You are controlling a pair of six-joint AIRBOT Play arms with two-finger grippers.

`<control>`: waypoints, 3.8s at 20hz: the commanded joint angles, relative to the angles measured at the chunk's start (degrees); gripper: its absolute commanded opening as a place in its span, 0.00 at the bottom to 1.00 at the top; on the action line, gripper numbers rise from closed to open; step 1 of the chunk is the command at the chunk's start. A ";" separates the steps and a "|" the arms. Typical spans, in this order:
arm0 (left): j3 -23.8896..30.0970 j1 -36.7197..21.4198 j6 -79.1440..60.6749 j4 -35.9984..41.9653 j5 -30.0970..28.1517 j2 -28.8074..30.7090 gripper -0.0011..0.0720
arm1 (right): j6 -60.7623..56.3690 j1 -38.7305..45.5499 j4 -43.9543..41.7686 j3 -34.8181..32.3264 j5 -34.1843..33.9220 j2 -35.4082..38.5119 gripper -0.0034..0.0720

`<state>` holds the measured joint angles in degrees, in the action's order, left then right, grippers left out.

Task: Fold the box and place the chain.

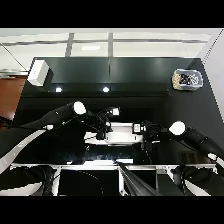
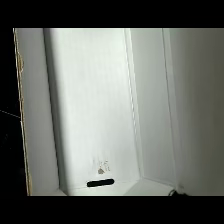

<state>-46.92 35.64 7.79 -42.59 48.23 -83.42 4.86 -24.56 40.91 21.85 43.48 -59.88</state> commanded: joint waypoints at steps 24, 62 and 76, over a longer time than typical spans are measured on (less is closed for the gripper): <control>-0.87 -0.09 -0.04 -0.48 0.31 0.15 0.58 | 0.31 0.15 -0.26 -0.85 -1.31 -0.04 0.66; 9.79 4.33 41.64 14.93 -34.51 13.27 0.05 | 0.07 0.13 -3.85 -0.83 -7.08 -0.04 0.66; 7.32 3.26 37.40 9.88 -24.81 8.02 0.05 | 0.07 0.13 -3.85 -0.83 -7.02 -0.04 0.66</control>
<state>-38.44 39.57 45.78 -29.69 20.62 -75.29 5.04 -24.45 37.12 20.99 36.62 -59.90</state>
